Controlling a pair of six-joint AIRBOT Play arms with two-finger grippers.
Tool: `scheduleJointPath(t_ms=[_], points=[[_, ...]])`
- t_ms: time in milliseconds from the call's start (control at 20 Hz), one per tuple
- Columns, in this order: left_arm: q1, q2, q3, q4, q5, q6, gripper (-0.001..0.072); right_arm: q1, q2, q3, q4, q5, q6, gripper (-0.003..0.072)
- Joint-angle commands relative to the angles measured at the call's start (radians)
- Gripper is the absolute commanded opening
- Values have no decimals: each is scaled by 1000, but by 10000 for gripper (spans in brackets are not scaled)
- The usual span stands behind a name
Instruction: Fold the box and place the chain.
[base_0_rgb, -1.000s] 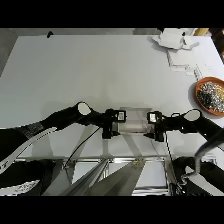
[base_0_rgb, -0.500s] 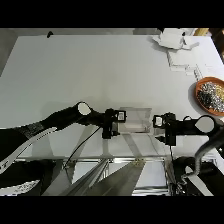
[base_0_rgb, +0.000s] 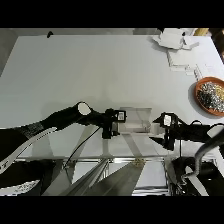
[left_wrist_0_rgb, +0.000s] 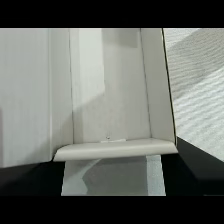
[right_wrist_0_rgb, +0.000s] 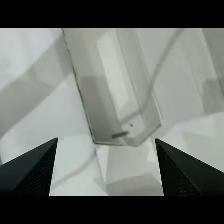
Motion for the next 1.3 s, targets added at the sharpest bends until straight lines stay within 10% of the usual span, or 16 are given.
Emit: scheduleJointPath(t_ms=[0,800,1050,1250], points=[[0,0,0,-2,1,0,313,0,12,1,66,35,6,636],[0,0,0,91,114,-15,253,0,-3,1,235,-145,-3,634],[0,0,0,91,113,-14,252,1,-103,1,355,-235,-19,110],[0,0,0,91,113,-14,252,1,-296,1,553,-424,-84,35]])
